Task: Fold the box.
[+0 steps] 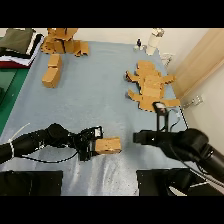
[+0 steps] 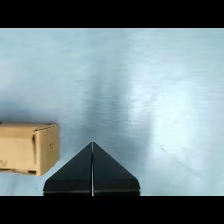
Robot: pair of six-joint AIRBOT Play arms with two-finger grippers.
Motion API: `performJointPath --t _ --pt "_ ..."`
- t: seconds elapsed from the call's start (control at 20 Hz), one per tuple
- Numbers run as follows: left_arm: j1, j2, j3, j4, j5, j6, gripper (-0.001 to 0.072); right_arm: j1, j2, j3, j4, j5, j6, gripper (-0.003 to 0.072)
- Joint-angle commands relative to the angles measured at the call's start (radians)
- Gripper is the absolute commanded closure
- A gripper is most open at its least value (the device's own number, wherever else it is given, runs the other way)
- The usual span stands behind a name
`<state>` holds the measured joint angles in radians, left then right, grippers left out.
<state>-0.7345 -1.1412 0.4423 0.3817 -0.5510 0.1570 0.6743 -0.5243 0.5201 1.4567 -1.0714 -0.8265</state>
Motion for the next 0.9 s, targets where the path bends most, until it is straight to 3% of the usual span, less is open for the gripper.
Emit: performJointPath --t 0.0,0.55,0.65,0.75,0.85 --pt "0.0 0.0 0.0 0.0 0.0 0.0 0.026 -0.085 -0.03 0.075 -0.069 -0.101 0.026 0.0684" --pt "0.001 0.007 0.04 -0.045 0.002 -0.002 0.0262 -0.085 -0.177 0.074 -0.041 0.019 0.138 0.0683" --pt "0.018 0.042 0.063 -0.035 0.028 -0.106 0.026 -0.085 -0.188 0.074 -0.036 0.026 0.138 0.0683" --pt "0.084 0.098 0.077 0.058 0.1 -0.311 0.026 -0.085 -0.187 0.074 -0.045 0.026 0.138 0.0683" --pt "0.212 0.159 0.077 0.284 0.139 -0.549 0.026 -0.085 -0.187 0.074 -0.055 0.026 0.138 0.0683"
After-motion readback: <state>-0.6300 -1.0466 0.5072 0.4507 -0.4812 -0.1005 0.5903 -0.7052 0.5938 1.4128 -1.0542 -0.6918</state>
